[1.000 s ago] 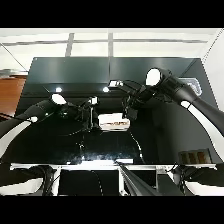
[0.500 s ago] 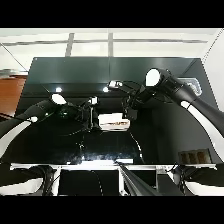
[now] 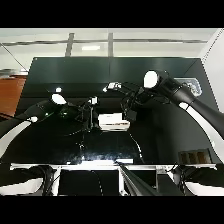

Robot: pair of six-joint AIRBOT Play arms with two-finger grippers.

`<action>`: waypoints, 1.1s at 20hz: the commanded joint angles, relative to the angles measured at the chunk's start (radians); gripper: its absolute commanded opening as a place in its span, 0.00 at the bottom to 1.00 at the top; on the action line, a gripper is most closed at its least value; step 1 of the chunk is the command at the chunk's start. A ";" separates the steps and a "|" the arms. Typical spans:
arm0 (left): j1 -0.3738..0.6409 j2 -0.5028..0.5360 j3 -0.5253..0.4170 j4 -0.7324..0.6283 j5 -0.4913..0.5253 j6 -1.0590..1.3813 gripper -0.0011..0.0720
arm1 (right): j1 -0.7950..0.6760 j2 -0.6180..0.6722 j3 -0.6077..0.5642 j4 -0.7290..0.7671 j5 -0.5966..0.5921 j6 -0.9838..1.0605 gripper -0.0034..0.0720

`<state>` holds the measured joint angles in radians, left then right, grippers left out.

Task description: Fold the box and place the chain.

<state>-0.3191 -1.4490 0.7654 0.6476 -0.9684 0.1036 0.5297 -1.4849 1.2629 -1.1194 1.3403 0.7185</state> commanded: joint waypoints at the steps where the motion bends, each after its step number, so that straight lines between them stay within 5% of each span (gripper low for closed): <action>1: 0.000 -0.001 0.000 0.000 0.000 0.000 0.68 | 0.003 0.000 0.000 -0.005 -0.003 0.012 0.44; 22: 0.000 -0.001 0.000 0.000 0.000 0.000 0.68 | 0.001 0.069 -0.009 -0.008 -0.013 0.085 0.44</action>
<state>-0.3187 -1.4494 0.7654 0.6479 -0.9688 0.1024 0.5446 -1.4506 1.2388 -1.1271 1.3132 0.7647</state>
